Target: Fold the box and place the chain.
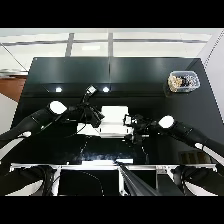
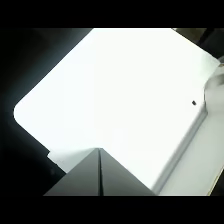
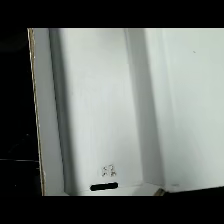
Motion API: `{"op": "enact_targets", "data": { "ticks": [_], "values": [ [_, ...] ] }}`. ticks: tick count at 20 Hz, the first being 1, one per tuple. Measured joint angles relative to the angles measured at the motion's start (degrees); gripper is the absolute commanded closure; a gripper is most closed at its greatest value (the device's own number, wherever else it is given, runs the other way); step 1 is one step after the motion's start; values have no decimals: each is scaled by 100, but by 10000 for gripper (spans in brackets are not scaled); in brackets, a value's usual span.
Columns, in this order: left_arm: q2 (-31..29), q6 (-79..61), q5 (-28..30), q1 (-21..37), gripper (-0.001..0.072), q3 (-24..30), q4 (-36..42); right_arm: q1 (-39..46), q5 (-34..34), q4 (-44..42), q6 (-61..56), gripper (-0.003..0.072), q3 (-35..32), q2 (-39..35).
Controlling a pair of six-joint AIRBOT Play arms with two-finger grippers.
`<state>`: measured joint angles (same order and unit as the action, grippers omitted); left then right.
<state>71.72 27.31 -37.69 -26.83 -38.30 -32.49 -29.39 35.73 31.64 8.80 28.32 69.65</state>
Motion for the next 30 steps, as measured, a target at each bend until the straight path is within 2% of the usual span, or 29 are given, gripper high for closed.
{"op": "enact_targets", "data": {
  "ticks": [5,9,10,11,12,13,18,20,23,25,30],
  "values": [
    [-44,7,-144,76,679,-28,-328,0,0,0,9,216,0,0],
    [-391,9,-354,492,665,-57,-525,0,0,-2,0,216,0,0],
    [-514,7,-501,647,534,-59,-612,-2,0,-2,0,216,0,0],
    [-629,9,-662,809,311,-63,-704,0,0,0,0,216,0,0],
    [-756,9,-835,988,40,-66,-791,-2,0,-2,0,216,0,0],
    [-859,26,-1047,1156,5,-66,-894,0,-2,-2,0,216,0,0],
    [-1167,13,-2059,1753,13,-55,-1550,0,-2,-2,0,216,0,0],
    [-1204,-149,-2490,1749,13,-2,-1779,-2,-2,-2,0,216,0,0],
    [-1231,-848,-2736,1499,13,188,-1974,0,-2,-2,0,216,0,0],
    [-1235,-1360,-2566,1226,13,326,-2015,-2,-2,-2,0,216,0,0],
    [-1086,-1987,-1419,428,31,535,-1969,0,-2,-2,0,216,0,0]
  ]
}}
